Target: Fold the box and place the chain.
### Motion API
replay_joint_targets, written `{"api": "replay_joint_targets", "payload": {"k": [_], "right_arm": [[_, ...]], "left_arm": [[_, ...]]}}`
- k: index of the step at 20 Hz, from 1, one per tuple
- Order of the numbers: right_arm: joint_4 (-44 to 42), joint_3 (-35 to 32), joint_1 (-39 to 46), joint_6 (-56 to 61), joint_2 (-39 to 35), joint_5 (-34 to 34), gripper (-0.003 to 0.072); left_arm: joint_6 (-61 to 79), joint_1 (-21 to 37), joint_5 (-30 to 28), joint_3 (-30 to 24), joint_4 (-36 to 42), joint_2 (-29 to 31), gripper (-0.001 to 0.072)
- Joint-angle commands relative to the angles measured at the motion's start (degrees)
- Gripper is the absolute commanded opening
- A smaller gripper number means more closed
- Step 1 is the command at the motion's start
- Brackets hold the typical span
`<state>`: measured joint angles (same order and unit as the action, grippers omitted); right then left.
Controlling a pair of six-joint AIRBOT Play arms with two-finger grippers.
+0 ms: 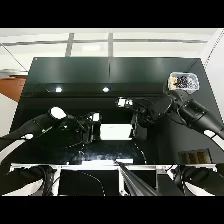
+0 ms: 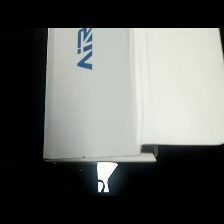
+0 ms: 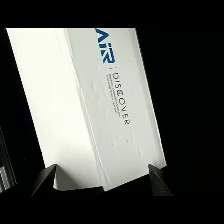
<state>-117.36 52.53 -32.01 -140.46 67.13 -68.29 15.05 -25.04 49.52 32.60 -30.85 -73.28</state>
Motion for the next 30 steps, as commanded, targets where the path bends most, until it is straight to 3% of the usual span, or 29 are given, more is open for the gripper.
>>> {"api": "replay_joint_targets", "payload": {"k": [1,7,17,30], "right_arm": [[0.17,-1.75,-1.42,0.59,-0.79,0.81,0.0706],[2.54,-3.21,-2.16,0.76,-0.79,10.40,0.0706],[3.02,-3.19,-2.16,0.79,-0.79,13.64,0.0705],[2.80,-1.53,-2.16,0.81,-0.81,12.85,0.0705]], "left_arm": [[-0.02,-0.04,0.02,0.02,-0.02,-0.04,0.0469],[-0.04,-0.04,0.02,0.02,-0.02,-0.04,0.0469],[-0.02,-0.04,0.02,0.02,-0.07,-0.04,0.0465],[-0.04,-0.07,0.04,0.02,-0.11,-0.04,0.0465]]}}
